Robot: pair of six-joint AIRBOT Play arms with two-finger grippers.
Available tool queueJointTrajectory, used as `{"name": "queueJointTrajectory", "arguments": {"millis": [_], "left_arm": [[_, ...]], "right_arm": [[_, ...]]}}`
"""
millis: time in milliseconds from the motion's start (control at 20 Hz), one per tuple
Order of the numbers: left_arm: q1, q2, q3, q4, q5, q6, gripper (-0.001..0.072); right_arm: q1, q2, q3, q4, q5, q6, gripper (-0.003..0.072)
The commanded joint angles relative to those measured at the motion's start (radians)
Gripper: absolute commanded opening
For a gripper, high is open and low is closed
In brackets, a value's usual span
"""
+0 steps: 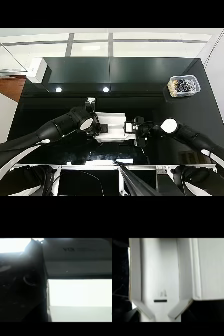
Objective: Fold the box and place the chain.
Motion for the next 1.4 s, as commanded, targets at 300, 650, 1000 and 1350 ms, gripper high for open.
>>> {"name": "queueJointTrajectory", "arguments": {"millis": [300,650,1000,1350], "left_arm": [[0.000,-0.013,0.008,0.026,-0.018,0.029,0.0023],[0.000,-0.014,0.008,0.023,-0.010,0.029,0.0023],[0.000,-0.014,0.008,0.018,-0.010,0.029,0.0023],[0.000,-0.014,0.008,0.015,-0.010,0.029,0.0023]], "right_arm": [[-0.026,0.044,0.002,0.037,0.058,0.000,0.0494],[0.012,0.008,0.002,0.147,0.051,-0.026,0.0471],[0.065,-0.020,0.002,0.202,-0.018,0.008,0.0198],[0.106,-0.071,0.001,0.334,-0.101,0.008,0.0198]]}}
